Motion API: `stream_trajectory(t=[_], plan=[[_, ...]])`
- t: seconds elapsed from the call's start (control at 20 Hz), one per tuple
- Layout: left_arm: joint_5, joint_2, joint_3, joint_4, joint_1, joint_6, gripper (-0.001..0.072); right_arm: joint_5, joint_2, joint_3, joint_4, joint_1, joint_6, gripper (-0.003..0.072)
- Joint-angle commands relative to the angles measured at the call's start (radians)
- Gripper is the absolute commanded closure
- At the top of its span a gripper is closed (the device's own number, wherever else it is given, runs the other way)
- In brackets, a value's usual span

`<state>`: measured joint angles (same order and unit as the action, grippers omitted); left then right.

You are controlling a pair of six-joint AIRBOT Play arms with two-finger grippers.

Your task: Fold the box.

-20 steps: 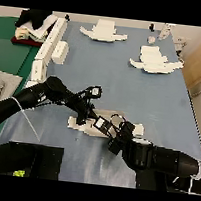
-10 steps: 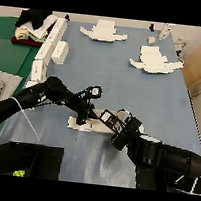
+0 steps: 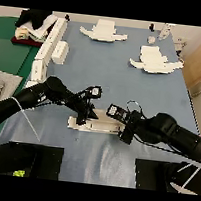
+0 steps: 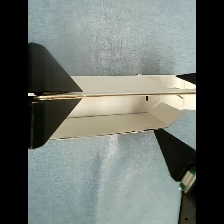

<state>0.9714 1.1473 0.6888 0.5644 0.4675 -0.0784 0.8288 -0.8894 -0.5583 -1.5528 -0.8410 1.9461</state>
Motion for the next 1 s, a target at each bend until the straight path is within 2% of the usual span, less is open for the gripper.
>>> stream_trajectory(t=[0.0,0.15,0.25,0.75,0.95], plan=[[0.0,0.0,0.001,0.0,0.0,0.0,0.0697,-0.032,0.001,0.018,-0.378,0.187,0.554,-0.0034],[0.0,0.0,0.001,0.0,0.0,0.0,0.0697,-0.023,0.001,0.06,-0.61,0.311,0.875,-0.0034],[0.0,0.0,0.001,0.0,0.0,0.0,0.0697,0.007,-0.002,0.081,-0.682,0.353,0.972,-0.0034],[0.0,0.0,0.001,0.0,0.0,0.0,0.0697,0.026,-0.009,0.086,-0.671,0.357,0.932,-0.0021],[0.0,0.0,0.001,0.0,0.0,0.0,0.0697,0.018,-0.062,0.086,-0.673,0.355,1.017,-0.0021]])
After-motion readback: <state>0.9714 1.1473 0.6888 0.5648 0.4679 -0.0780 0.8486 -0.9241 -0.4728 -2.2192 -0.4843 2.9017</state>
